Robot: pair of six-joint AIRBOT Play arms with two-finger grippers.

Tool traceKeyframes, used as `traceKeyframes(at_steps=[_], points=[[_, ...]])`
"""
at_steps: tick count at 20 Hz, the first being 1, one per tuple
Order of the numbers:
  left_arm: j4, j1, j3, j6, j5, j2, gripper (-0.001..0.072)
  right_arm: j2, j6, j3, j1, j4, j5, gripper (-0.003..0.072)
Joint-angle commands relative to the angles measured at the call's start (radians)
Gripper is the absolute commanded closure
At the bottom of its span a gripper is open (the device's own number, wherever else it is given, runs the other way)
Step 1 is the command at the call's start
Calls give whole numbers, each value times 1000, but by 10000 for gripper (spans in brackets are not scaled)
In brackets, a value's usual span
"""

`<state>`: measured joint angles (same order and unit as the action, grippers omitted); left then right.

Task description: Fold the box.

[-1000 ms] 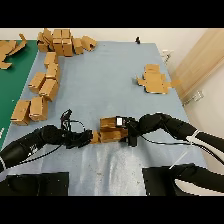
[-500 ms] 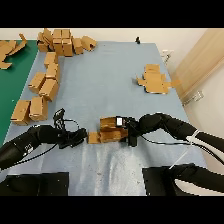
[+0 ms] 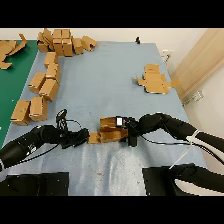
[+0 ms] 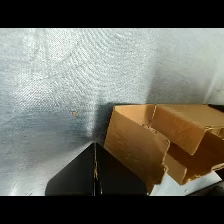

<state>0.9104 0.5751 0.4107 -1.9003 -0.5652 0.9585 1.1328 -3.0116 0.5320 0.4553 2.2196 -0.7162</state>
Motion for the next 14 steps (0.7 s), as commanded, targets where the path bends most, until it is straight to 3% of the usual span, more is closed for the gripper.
traceKeyframes(at_steps=[1, 7, 14], points=[[-18, 5, 1, 5, 8, 13, 700, 1, 0, 0, 1, 0, 1, 130], [-33, 8, 1, 10, 14, 15, 700, 1, 0, 0, 1, 0, 1, 130], [-86, 113, 35, 57, 115, 14, 700, 1, 0, 0, 1, 0, 1, 130]])
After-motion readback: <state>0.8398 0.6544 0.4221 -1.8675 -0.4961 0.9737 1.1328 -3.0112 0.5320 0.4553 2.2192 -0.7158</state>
